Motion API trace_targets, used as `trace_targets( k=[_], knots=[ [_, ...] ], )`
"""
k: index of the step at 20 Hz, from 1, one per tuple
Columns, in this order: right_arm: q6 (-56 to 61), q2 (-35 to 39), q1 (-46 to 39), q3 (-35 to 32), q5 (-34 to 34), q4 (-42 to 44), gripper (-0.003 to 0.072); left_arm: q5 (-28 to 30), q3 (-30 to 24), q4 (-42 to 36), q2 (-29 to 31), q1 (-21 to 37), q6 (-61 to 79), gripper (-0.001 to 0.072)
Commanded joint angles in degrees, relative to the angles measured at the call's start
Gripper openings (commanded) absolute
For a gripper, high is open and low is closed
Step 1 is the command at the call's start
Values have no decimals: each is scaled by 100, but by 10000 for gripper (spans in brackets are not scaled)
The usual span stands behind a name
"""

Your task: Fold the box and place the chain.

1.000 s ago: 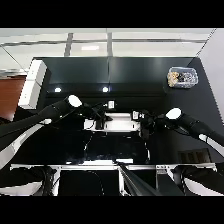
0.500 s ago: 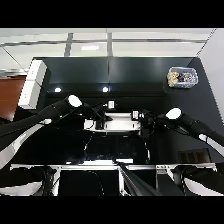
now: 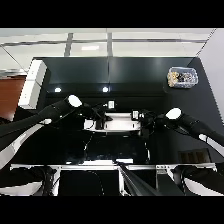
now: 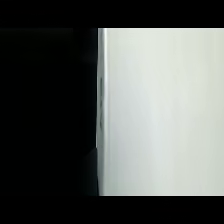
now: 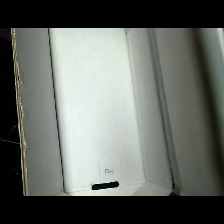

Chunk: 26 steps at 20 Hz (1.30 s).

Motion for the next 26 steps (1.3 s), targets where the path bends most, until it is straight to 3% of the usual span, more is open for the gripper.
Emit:
trace_targets(
  k=[1,10,11,12,13,14,15,18,21,24,25,26],
  knots=[
    [2,-4,2,-2,0,0,485,0,-2,-15,-4,0,0,25],
    [2,-4,2,-2,0,0,460,-4,0,-15,28,4,-260,28],
    [2,-4,2,0,0,0,459,0,0,-13,50,4,-428,79],
    [2,-4,2,0,0,0,459,0,0,-13,72,4,-444,213],
    [4,-4,2,-2,0,2,460,-2,2,-13,103,4,-444,372],
    [2,-4,2,-2,0,0,459,-7,4,-17,151,4,-448,578],
    [4,-4,2,0,0,0,460,-42,24,-9,227,7,-455,704],
    [2,-4,2,-2,0,0,459,-17,42,422,667,28,-839,706],
    [2,-4,2,-2,0,0,458,-96,42,1641,1335,269,-2562,706],
    [2,-4,2,0,2,0,457,-999,42,2557,2070,721,-4548,694],
    [2,-4,2,-2,2,0,393,-1646,42,2573,2236,929,-4913,632],
    [2,-4,2,-2,4,0,244,-2326,33,2406,2297,1115,-5195,496]
  ],
)
